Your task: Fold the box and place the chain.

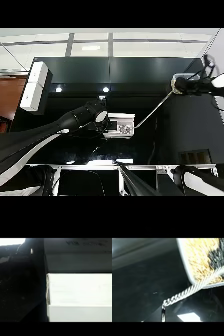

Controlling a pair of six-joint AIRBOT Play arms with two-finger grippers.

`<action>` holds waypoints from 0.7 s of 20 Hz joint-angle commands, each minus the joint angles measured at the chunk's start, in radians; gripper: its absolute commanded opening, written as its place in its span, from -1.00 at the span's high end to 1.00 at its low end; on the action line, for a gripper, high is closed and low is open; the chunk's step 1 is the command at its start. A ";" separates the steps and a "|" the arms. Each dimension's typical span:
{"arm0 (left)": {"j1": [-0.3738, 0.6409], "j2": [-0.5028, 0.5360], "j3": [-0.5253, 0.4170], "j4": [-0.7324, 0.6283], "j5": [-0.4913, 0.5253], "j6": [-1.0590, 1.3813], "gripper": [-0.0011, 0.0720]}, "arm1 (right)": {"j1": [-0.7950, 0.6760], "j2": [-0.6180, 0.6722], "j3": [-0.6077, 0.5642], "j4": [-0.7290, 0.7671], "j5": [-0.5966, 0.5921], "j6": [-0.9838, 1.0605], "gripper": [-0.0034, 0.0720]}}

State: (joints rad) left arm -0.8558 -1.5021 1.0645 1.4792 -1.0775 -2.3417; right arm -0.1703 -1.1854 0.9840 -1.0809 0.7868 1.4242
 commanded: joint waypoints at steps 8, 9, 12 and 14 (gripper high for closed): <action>0.000 0.000 0.000 0.000 -0.002 0.000 0.89 | 0.000 0.505 0.159 0.147 0.225 -0.101 0.90; 0.000 0.000 0.000 0.000 -0.001 0.000 0.89 | 0.000 0.509 0.193 0.169 0.241 -0.109 0.90; 0.000 0.000 0.000 0.000 -0.001 0.000 0.89 | 0.000 0.509 0.280 0.235 0.285 -0.140 0.90; 0.000 0.000 0.000 0.000 -0.002 0.000 0.89 | 0.000 0.509 0.321 0.292 0.295 -0.158 0.90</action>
State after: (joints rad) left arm -0.8558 -1.5021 1.0645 1.4792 -1.0794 -2.3417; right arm -0.1703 -0.6888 1.2373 -0.8772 1.0439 1.2968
